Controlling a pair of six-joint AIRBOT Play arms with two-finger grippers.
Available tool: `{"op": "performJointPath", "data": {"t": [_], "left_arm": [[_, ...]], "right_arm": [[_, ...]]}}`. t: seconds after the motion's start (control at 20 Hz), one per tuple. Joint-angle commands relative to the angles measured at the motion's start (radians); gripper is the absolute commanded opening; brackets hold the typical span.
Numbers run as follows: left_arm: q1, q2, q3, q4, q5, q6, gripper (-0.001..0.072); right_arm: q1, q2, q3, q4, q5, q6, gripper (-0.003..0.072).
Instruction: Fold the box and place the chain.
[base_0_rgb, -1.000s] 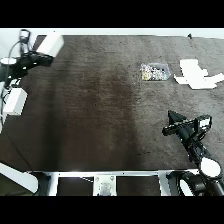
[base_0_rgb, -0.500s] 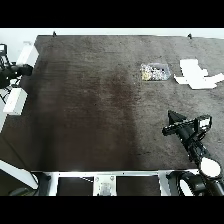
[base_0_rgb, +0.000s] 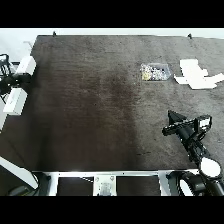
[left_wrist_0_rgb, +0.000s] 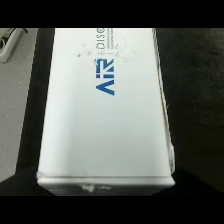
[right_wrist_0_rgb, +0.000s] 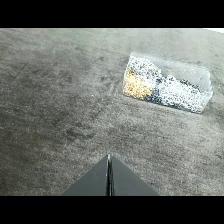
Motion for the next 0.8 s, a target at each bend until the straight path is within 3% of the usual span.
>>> {"op": "performJointPath", "data": {"t": [0.0,0.25,0.3,0.35,0.4,0.45,0.55,0.6,0.75], "left_arm": [[0.002,-0.026,0.000,0.020,0.038,0.016,0.0018],[0.002,-0.059,0.000,0.019,0.034,0.045,0.0021],[0.002,-0.059,0.000,0.020,0.033,0.047,0.0091],[0.002,-0.058,0.004,0.015,0.034,0.049,0.0436],[0.002,-0.058,0.008,0.016,0.035,0.049,0.0614],[0.002,-0.057,0.015,0.016,0.032,0.049,0.0671],[0.002,-0.057,0.031,0.017,0.021,0.052,0.0678],[0.003,-0.057,0.044,0.024,0.002,0.053,0.0720],[0.010,-0.057,0.106,0.060,-0.085,0.042,0.0720]], "right_arm": [[0.000,0.001,-0.001,0.000,0.000,0.000,0.0013],[0.000,0.001,-0.001,0.000,0.000,0.000,0.0013],[0.000,0.001,-0.001,0.000,0.000,0.000,0.0013],[0.000,0.001,-0.001,0.000,0.000,0.000,0.0013],[0.000,0.001,-0.001,0.000,0.000,0.000,0.0013],[0.000,0.001,-0.001,0.000,0.000,0.000,0.0013],[0.000,0.001,-0.001,0.000,0.000,0.000,0.0013],[0.000,0.001,-0.001,0.000,0.000,0.000,0.0013],[0.000,0.001,-0.001,0.000,0.000,0.000,0.0013]]}}
